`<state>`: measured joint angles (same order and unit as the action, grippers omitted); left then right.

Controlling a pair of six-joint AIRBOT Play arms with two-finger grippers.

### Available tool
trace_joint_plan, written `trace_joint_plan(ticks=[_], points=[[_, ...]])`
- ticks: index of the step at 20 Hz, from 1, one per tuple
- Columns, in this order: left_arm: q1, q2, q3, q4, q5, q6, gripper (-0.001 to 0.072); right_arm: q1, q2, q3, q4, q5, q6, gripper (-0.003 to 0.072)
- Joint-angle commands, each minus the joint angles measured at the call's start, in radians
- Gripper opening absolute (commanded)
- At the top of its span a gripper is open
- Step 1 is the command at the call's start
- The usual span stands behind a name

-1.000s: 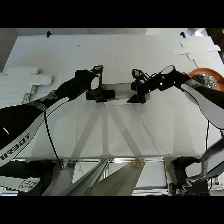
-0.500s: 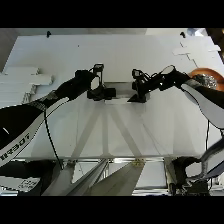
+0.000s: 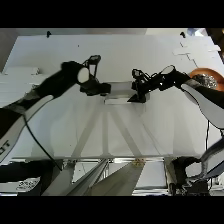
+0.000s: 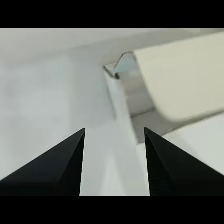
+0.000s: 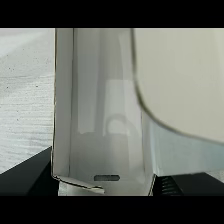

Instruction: Fold the box and place the chain.

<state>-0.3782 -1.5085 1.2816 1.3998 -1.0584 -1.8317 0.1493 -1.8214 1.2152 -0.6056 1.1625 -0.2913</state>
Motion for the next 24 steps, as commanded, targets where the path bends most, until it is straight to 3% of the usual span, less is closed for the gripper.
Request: trace_joint_plan(ticks=[1,8,10,11,13,14,15,18,24], points=[[0.104,0.08,-0.035,-0.125,-0.067,0.473,0.0414,0.0,0.0,0.0,0.0,0.001,0.0,0.0493],[0.44,0.091,-0.261,-0.814,-0.061,1.631,0.042,0.0,0.0,0.0,0.0,0.001,0.0,0.0493],[0.481,0.055,-0.315,-0.876,-0.06,1.969,0.0559,0.0,0.0,0.0,0.0,0.001,0.0,0.0493],[0.488,0.027,-0.327,-0.875,-0.061,2.111,0.0581,0.0,0.0,0.0,0.0,0.001,0.0,0.0493],[0.486,-0.041,-0.328,-0.913,-0.061,2.23,0.0598,0.0,0.0,0.0,0.0,0.001,0.0,0.0493],[0.483,-0.082,-0.328,-0.964,-0.06,2.282,0.0674,0.0,0.0,0.0,0.0,0.001,0.0,0.0493],[0.481,-0.121,-0.328,-1.019,-0.061,2.317,0.0694,0.0,0.0,0.0,0.0,0.001,0.0,0.0493],[0.454,-0.203,-0.32,-1.099,-0.07,2.39,0.0698,0.0,0.0,0.0,0.0,0.001,0.0,0.0493],[0.381,-0.209,-0.304,-1.081,-0.035,2.408,0.0698,0.0,0.0,0.0,0.0,0.001,0.0,0.0493]])
